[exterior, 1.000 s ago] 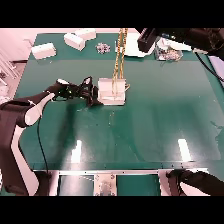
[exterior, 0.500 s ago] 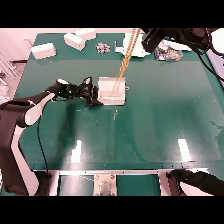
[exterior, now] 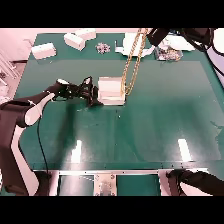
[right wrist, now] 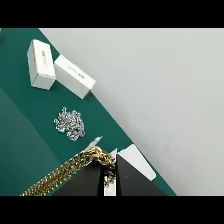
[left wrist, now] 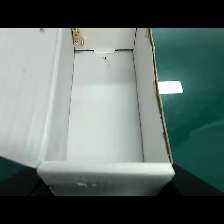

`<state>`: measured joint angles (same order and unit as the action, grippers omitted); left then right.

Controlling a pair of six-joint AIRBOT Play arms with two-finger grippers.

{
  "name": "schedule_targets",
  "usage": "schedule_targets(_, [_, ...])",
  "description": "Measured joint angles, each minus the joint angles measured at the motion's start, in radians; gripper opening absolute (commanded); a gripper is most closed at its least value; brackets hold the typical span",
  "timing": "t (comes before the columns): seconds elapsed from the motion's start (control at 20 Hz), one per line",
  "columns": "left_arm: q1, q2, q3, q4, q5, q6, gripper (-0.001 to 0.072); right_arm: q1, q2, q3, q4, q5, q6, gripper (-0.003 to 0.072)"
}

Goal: Fold the box and place the chain.

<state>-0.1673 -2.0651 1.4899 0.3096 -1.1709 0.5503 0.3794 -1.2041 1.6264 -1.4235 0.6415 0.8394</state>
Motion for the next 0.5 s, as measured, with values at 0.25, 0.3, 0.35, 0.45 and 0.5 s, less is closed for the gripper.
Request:
schedule_targets(0.25, [0.0, 0.0, 0.0, 0.0, 0.0, 0.0, 0.0469, 0.064, 0.018, 0.014, -0.008, 0.024, 0.013, 0.0])
schedule_targets(0.3, [0.0, 0.0, 0.0, 0.0, 0.0, 0.0, 0.0469, 0.076, 0.019, 0.015, -0.008, 0.027, 0.014, 0.0001])
schedule_targets(0.35, [0.0, 0.0, 0.0, 0.0, 0.0, 0.0, 0.0469, 0.088, 0.02, 0.015, -0.009, 0.027, 0.014, 0.0001])
schedule_targets(0.45, [0.0, 0.0, 0.0, 0.0, 0.0, 0.0, 0.0469, 0.109, 0.015, 0.01, -0.008, 0.028, 0.016, 0.0001])
schedule_targets(0.5, [0.0, 0.0, 0.0, 0.0, 0.0, 0.0, 0.0469, 0.115, 0.01, 0.006, -0.008, 0.029, 0.019, 0.0001])
